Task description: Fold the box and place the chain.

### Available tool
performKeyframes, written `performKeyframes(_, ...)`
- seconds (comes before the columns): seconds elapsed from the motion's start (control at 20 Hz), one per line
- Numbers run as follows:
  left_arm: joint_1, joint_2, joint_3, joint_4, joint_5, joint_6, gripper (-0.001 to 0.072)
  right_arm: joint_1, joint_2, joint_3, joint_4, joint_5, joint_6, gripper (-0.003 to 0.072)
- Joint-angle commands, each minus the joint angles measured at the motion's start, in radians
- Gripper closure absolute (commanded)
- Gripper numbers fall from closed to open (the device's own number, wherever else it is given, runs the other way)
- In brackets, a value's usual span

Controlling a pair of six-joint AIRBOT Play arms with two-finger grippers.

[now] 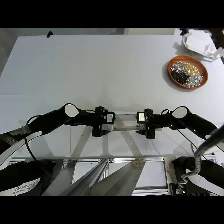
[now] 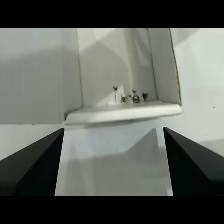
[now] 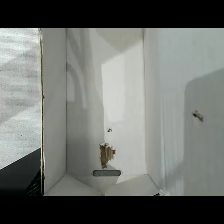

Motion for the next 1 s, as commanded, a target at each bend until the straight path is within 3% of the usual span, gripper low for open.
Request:
performKeyframes(0.0,-0.007,-0.018,-0.001,-0.053,-0.001,0.044,-0.0006,0.0,0.0,0.0,0.0,0.0,0.0,0.0287)
performKeyframes(0.85,-0.066,-0.091,-0.001,-0.175,0.036,0.048,0.0013,0.0,0.0,0.0,0.0,0.0,0.0,0.0287)
performKeyframes(0.95,-0.066,-0.091,-0.001,-0.196,0.036,0.048,0.0068,0.0,0.0,0.0,0.0,0.0,0.0,0.0287)
